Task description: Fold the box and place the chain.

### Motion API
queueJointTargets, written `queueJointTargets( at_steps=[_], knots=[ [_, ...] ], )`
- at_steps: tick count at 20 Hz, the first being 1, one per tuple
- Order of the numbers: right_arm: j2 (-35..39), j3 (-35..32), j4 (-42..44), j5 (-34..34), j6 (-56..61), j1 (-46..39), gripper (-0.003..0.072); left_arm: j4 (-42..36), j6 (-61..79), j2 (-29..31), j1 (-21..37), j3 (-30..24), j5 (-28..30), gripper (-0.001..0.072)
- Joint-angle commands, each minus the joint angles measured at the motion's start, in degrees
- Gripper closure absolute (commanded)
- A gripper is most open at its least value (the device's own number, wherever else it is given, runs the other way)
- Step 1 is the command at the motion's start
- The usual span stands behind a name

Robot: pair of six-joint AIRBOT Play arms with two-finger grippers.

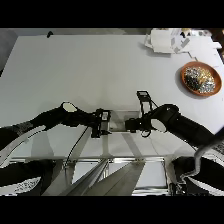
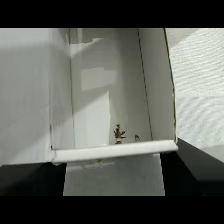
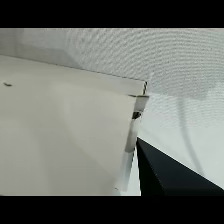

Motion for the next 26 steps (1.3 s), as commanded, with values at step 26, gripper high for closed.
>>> queueJointTargets(
  at_steps=[26],
  knots=[
    [-10.4, 5.0, -5.1, 0.4, 9.8, 2.5, 0.0281, 0.0, 0.0, 0.0, 0.0, 0.0, 0.0, 0.0560]
  ],
)
